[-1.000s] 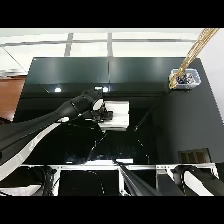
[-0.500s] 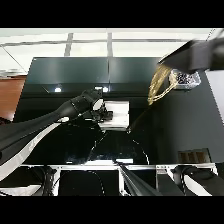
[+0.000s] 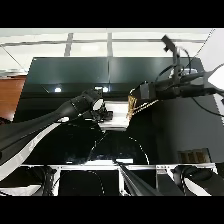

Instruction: Fold the box and place the chain.

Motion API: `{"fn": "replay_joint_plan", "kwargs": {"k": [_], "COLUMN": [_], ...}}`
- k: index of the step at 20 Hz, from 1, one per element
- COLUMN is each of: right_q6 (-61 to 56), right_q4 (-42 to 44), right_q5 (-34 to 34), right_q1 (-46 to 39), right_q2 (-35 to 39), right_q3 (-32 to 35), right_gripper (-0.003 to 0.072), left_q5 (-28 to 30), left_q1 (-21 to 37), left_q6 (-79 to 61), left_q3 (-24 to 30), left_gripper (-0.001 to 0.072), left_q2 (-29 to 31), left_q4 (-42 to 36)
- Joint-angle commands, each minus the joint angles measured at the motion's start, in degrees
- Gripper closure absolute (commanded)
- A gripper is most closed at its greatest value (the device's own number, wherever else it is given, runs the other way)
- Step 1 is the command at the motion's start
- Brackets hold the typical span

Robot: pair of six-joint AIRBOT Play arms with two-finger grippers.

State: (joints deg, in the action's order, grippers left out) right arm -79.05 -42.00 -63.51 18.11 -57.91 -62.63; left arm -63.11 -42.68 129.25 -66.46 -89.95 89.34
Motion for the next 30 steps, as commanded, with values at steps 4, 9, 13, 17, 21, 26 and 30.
{"fn": "replay_joint_plan", "kwargs": {"k": [4,9,13,17,21,26,30], "right_q6": [2.25,4.02,5.16,4.04,-1.86,-3.06,-3.06], "right_q4": [5.90,12.74,18.91,13.64,0.96,-0.09,-0.07], "right_q5": [3.39,1.36,1.51,2.27,3.39,8.00,12.31], "right_q1": [2.19,-1.55,-1.57,1.73,4.52,4.52,4.52], "right_q2": [0.02,0.02,0.02,-0.22,-1.42,-2.19,-3.45], "right_q3": [3.52,-2.19,-5.49,-5.38,-1.75,8.52,12.57], "right_gripper": [0.0676,0.0676,0.0676,0.0676,0.0676,0.0676,0.0675], "left_q5": [0.00,0.00,0.00,0.02,0.02,0.02,0.02], "left_q1": [0.00,0.00,0.00,0.00,0.02,0.02,0.02], "left_q6": [-0.02,-0.02,-0.02,-0.02,-0.02,-0.02,-0.02], "left_q3": [0.02,0.02,0.02,0.02,0.02,0.02,0.02], "left_gripper": [0.0679,0.0679,0.0679,0.0679,0.0679,0.0679,0.0679], "left_q2": [-0.04,-0.04,-0.04,-0.04,-0.04,-0.04,-0.04], "left_q4": [0.00,0.02,0.00,0.02,0.02,0.02,0.02]}}
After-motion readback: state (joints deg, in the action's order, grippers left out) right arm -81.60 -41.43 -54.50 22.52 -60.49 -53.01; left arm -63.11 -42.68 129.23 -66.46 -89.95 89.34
